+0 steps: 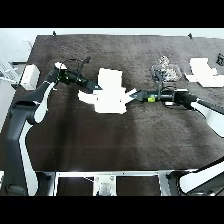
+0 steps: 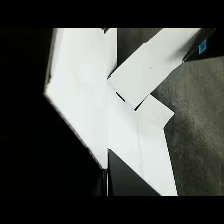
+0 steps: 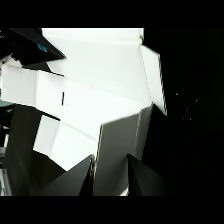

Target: Fold the box and place the chain.

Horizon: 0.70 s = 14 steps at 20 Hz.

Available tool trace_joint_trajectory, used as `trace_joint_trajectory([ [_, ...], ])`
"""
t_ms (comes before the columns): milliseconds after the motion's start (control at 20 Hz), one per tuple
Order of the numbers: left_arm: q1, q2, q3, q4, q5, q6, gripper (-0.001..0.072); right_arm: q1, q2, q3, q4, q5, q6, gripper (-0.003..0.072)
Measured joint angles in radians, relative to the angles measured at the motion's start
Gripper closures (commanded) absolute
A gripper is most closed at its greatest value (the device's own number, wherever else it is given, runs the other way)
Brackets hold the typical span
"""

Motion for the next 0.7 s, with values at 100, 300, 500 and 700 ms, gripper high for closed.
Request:
trace_joint_trajectory([
  [100,0.000,0.000,0.000,-0.002,-0.016,0.053,0.0688,-0.049,0.008,0.000,0.025,0.049,-0.015,0.0413],
  [300,0.000,0.000,0.000,-0.026,-0.041,0.189,0.0693,-0.140,0.020,0.000,0.051,0.116,-0.029,0.0413],
  [500,0.000,0.003,-0.008,-0.071,-0.047,0.341,0.0693,-0.181,0.024,-0.013,0.058,0.147,-0.048,0.0413],
  [700,0.000,0.005,-0.062,-0.134,-0.034,0.479,0.0693,-0.193,0.024,-0.034,0.063,0.142,-0.073,0.0414],
])
